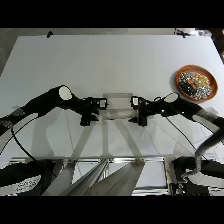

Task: Fold the box and place the chain.

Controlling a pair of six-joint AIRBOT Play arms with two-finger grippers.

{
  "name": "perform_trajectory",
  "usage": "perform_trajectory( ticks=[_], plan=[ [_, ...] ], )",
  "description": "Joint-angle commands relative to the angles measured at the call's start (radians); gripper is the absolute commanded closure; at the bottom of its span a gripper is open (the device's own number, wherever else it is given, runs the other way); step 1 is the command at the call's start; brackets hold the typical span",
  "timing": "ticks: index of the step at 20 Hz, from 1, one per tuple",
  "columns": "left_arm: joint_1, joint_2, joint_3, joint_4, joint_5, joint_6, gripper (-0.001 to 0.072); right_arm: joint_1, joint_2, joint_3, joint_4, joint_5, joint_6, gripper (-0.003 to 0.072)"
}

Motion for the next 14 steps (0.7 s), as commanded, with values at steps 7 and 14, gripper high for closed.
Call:
perform_trajectory(
  ticks=[7, 14],
  plan=[
    [-0.058, -0.015, 0.000, -0.043, 0.063, 0.003, 0.0518, -0.001, 0.001, 0.001, 0.000, 0.000, 0.000, 0.0372],
    [-0.085, -0.016, 0.000, -0.066, 0.145, 0.003, 0.0661, -0.001, 0.001, 0.001, 0.000, 0.000, 0.000, 0.0372]
  ],
)
